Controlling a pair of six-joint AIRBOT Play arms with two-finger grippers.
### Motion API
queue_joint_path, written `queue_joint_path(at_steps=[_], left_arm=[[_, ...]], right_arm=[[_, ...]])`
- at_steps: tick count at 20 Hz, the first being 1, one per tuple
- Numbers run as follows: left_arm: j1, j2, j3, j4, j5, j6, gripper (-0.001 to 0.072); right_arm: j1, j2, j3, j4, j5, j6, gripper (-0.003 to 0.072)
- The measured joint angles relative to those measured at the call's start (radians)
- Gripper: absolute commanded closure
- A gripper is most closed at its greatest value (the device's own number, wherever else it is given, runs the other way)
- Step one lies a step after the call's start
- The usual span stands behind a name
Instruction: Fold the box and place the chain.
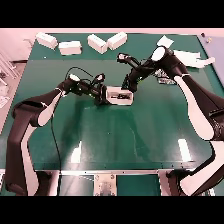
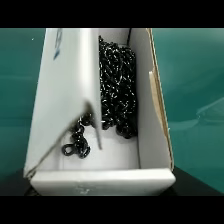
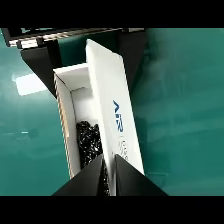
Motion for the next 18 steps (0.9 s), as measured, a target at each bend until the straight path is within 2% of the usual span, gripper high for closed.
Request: queue_joint_path(at_steps=[2, 18], left_arm=[[0.000, 0.000, 0.000, 0.000, 0.000, 0.000, 0.0186], [0.000, 0.000, 0.000, -0.001, 0.003, 0.000, 0.0186]], right_arm=[[0.000, 0.000, -0.014, 0.002, 0.001, 0.001, 0.0597], [0.008, 0.000, -0.045, -0.002, 0.020, 0.006, 0.0595]])
